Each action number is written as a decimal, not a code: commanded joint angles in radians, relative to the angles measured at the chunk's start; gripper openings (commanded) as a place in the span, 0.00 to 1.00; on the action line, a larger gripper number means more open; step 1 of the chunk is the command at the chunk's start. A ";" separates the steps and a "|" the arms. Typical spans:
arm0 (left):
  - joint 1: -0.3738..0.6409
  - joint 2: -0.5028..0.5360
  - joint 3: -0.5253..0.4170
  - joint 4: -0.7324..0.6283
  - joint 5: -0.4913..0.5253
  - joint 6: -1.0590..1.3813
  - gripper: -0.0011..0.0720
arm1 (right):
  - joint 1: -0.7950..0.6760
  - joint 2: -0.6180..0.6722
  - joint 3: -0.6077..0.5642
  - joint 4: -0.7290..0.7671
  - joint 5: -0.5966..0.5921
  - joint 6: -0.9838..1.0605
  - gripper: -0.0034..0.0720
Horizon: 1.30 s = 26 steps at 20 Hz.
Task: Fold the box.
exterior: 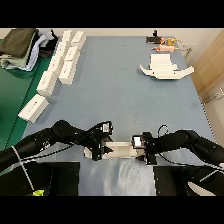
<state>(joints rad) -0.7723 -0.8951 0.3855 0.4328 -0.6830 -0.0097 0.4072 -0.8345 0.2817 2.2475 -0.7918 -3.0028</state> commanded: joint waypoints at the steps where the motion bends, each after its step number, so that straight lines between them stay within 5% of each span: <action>1: 0.009 0.080 0.001 0.203 -0.005 -0.235 0.54 | 0.000 0.000 0.000 0.000 0.002 0.001 0.72; 4: 0.061 0.222 0.001 0.405 -0.077 -0.576 0.54 | 0.000 0.000 0.000 0.000 0.002 0.001 0.72; 7: 0.114 0.372 0.001 0.466 -0.240 -0.811 0.50 | 0.000 0.000 0.000 0.000 0.002 0.001 0.72; 9: 0.117 0.441 0.001 0.460 -0.332 -0.940 0.04 | 0.000 0.000 0.000 0.000 0.002 0.001 0.72; 11: 0.100 0.454 0.001 0.415 -0.351 -1.140 0.04 | 0.000 0.000 0.000 0.000 0.002 0.001 0.72; 18: -0.133 0.211 0.049 0.076 -0.059 -1.352 0.04 | 0.000 0.000 0.000 0.000 0.002 0.001 0.72; 26: -0.039 -0.009 0.187 0.061 0.062 -1.422 0.04 | 0.000 0.000 0.000 0.000 0.001 0.001 0.72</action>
<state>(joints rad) -0.8478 -0.8467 0.5446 0.5068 -0.6613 -1.3842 0.4072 -0.8345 0.2817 2.2478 -0.7902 -3.0013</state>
